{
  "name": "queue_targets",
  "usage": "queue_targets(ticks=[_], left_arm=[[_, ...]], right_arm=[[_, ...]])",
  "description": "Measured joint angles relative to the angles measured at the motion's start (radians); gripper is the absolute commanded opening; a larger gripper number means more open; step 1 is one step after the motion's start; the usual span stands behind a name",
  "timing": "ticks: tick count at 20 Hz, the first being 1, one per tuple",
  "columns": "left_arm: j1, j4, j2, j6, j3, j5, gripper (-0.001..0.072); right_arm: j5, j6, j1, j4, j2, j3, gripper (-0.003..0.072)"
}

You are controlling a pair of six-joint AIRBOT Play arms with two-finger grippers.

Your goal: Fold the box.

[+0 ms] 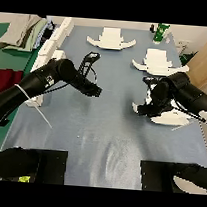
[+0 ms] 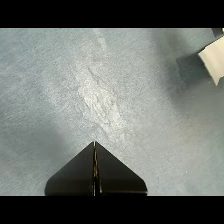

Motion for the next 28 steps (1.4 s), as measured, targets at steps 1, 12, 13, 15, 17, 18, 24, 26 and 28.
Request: queue_targets(ticks=[1,12,13,15,17,18,24,26,28], left_arm=[[0.000,0.000,0.000,0.000,0.000,0.000,0.0016],[0.000,0.000,0.000,0.000,0.000,0.000,0.0016],[0.000,0.000,0.000,0.000,0.000,0.000,0.0016],[0.000,0.000,0.000,0.000,0.000,0.002,0.0016],[0.000,-0.002,0.000,0.000,0.000,0.011,0.0016],[0.000,-0.002,0.000,0.000,0.000,0.016,0.0016],[0.000,-0.014,0.000,0.000,0.000,0.078,0.0018],[0.000,-0.031,0.000,-0.001,0.000,0.088,0.0018],[0.000,-0.051,0.000,-0.003,0.000,0.094,0.0159]], right_arm=[[0.000,0.000,0.000,0.000,0.000,0.000,0.0006],[0.005,0.000,0.000,0.000,0.000,0.000,0.0006],[0.018,0.000,0.000,0.000,0.000,0.000,0.0006],[0.047,0.000,0.000,0.000,0.000,0.000,0.0006],[0.080,0.000,0.000,0.011,-0.001,0.000,0.0006],[0.091,0.000,0.000,0.021,-0.001,0.000,0.0006],[0.182,0.055,-0.003,0.095,-0.003,0.006,0.0423],[0.165,0.083,-0.035,0.026,-0.003,0.030,0.0422],[0.108,0.102,-0.116,-0.104,-0.004,0.066,0.0422]])
